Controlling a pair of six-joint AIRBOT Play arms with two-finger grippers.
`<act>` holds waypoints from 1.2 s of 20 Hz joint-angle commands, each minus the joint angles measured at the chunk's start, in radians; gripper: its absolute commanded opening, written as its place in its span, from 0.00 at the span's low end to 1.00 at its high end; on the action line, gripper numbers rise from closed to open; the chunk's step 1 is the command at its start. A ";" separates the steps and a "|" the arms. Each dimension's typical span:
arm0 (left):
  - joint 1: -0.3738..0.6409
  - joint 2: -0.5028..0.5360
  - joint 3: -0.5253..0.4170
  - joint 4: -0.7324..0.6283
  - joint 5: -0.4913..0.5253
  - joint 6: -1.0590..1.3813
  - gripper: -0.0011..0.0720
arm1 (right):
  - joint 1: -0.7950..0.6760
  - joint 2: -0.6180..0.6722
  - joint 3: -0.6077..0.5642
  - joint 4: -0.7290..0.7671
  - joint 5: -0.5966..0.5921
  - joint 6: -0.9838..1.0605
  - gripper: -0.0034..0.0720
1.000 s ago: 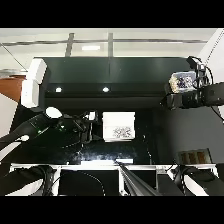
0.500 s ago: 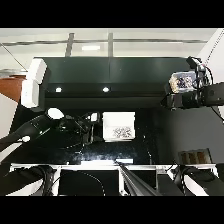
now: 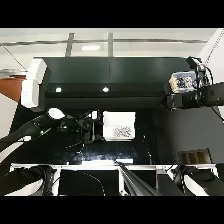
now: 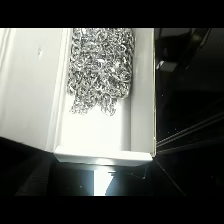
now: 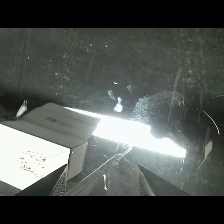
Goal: Fold the box and place the chain.
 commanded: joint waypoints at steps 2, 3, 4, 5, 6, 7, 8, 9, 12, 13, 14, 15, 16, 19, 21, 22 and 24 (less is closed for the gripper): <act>-0.002 -0.007 0.001 -0.005 0.004 0.003 0.98 | 0.001 0.000 0.000 0.000 0.001 0.000 0.71; -0.007 -0.007 0.001 -0.001 0.006 0.003 0.98 | 0.001 0.000 0.000 0.000 0.001 0.000 0.71; -0.016 -0.007 0.001 0.006 0.008 0.004 0.98 | 0.001 -0.001 0.000 0.000 0.002 0.000 0.71; -0.025 -0.007 0.002 0.020 0.011 0.002 0.98 | 0.001 -0.001 0.000 0.000 0.002 0.000 0.71; -0.034 -0.007 0.002 0.030 0.013 0.002 0.98 | 0.001 -0.001 0.000 0.000 0.003 0.000 0.71; -0.039 -0.007 0.002 0.035 0.020 0.000 0.98 | 0.001 -0.001 0.000 0.000 0.004 0.000 0.71; -0.043 -0.007 0.002 0.036 0.026 -0.003 0.98 | 0.001 -0.001 0.000 0.000 0.004 0.000 0.71; -0.044 -0.007 0.002 0.039 0.027 -0.003 0.98 | 0.001 -0.001 0.000 0.000 0.005 0.000 0.71; -0.047 -0.007 0.002 0.039 0.040 -0.015 0.98 | 0.001 -0.001 0.000 0.000 0.008 0.000 0.71; -0.052 -0.007 0.002 0.040 0.062 -0.029 0.98 | 0.001 -0.001 0.000 0.000 0.009 0.000 0.71; -0.063 -0.007 0.002 0.047 0.083 -0.046 0.98 | 0.001 -0.001 0.000 0.000 0.011 0.000 0.71; -0.074 -0.007 0.002 0.057 0.096 -0.055 0.98 | 0.001 -0.001 0.000 0.000 0.012 0.000 0.71; -0.082 -0.007 0.002 0.071 0.097 -0.056 0.97 | 0.001 -0.001 0.000 0.000 0.011 0.000 0.71; -0.094 -0.007 0.002 0.085 0.097 -0.059 0.90 | 0.001 -0.001 0.000 0.000 0.011 0.000 0.71; -0.094 -0.007 0.002 0.085 0.098 -0.059 0.64 | 0.001 -0.001 0.000 0.000 0.011 0.000 0.71; -0.094 -0.007 0.002 0.085 0.097 -0.059 0.64 | 0.001 -0.001 0.000 0.000 0.009 0.000 0.71; -0.094 -0.007 0.002 0.085 0.098 -0.059 0.64 | 0.016 -0.002 0.000 0.000 0.004 -0.001 0.71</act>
